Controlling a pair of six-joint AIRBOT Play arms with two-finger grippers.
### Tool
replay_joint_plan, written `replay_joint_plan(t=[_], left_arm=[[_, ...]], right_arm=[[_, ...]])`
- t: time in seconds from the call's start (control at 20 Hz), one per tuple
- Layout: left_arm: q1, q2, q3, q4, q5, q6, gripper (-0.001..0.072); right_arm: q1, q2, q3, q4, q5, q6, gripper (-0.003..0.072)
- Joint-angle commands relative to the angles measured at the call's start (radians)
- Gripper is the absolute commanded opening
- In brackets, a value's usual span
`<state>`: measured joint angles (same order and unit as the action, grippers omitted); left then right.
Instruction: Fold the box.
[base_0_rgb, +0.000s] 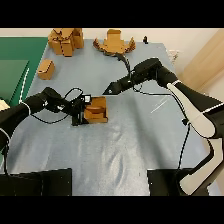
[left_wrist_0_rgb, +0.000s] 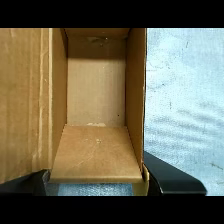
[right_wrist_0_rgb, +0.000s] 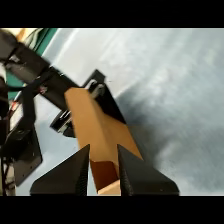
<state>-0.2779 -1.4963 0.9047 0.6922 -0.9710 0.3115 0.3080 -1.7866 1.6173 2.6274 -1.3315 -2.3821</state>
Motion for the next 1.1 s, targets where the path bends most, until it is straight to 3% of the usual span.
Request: replay_joint_plan(t=[0.0,0.3,0.55,0.95,1.05], left_arm=[[-0.001,0.000,0.000,0.023,0.000,0.001,0.0355],[-0.001,0.001,0.000,0.026,0.000,-0.016,0.0355],[-0.001,0.000,0.000,0.026,0.000,-0.016,0.0355],[-0.002,0.000,0.000,0.026,0.000,-0.017,0.0355],[-0.002,0.001,0.000,0.026,0.000,-0.017,0.0355]], right_arm=[[0.034,-0.031,0.056,0.024,-0.089,-0.177,0.0294],[0.068,-0.034,0.058,-0.052,-0.108,-0.177,0.0294],[0.074,-0.034,0.058,-0.029,-0.203,-0.149,0.0294],[0.082,-0.086,0.058,-0.065,-0.183,-0.121,0.0290],[0.101,-0.086,0.058,-0.123,-0.113,-0.121,0.0290]])
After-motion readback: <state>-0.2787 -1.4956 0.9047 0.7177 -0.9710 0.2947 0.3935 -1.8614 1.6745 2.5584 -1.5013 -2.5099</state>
